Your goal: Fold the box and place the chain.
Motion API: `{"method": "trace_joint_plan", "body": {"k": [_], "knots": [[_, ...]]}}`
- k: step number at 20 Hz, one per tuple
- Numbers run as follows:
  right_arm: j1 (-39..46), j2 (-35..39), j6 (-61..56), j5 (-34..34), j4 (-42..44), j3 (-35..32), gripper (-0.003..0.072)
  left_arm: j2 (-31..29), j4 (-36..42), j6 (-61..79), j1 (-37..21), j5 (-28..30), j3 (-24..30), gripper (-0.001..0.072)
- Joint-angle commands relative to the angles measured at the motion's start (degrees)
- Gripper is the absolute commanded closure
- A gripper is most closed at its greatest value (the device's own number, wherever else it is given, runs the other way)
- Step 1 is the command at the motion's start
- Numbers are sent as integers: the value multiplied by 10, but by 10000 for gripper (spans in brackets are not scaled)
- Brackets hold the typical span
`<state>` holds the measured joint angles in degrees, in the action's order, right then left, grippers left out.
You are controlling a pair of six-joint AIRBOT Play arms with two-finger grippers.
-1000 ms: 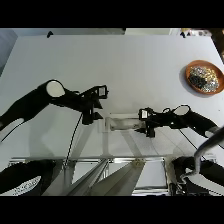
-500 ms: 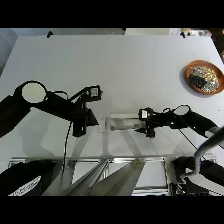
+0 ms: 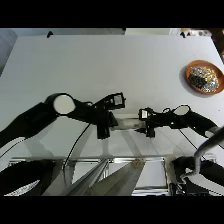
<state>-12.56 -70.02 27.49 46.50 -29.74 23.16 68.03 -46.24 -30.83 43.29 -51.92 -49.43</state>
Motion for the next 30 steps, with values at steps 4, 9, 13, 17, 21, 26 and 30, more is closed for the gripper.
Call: {"method": "trace_joint_plan", "body": {"k": [4, 9, 13, 17, 21, 26, 30], "knots": [[0, 0, 0, 0, 0, 0, 229, 89, 60, -5, 16, 212, 0, 705], [0, 0, 0, 0, 0, 0, 229, 128, 133, -5, 16, 346, 0, 705], [0, 0, 0, 0, 0, 0, 229, 150, 132, -26, 17, 350, 0, 705], [0, 0, 0, 0, 0, 0, 229, 151, 132, -33, 16, 327, 0, 705], [0, 0, 0, 0, 0, 0, 229, 96, 75, -33, 16, 282, 0, 705], [0, 0, 0, 0, 0, 0, 229, -32, -116, -127, 16, 123, 0, 705], [0, 0, 0, 0, 0, 0, 229, -50, -209, -181, 17, 7, 0, 705]]}}
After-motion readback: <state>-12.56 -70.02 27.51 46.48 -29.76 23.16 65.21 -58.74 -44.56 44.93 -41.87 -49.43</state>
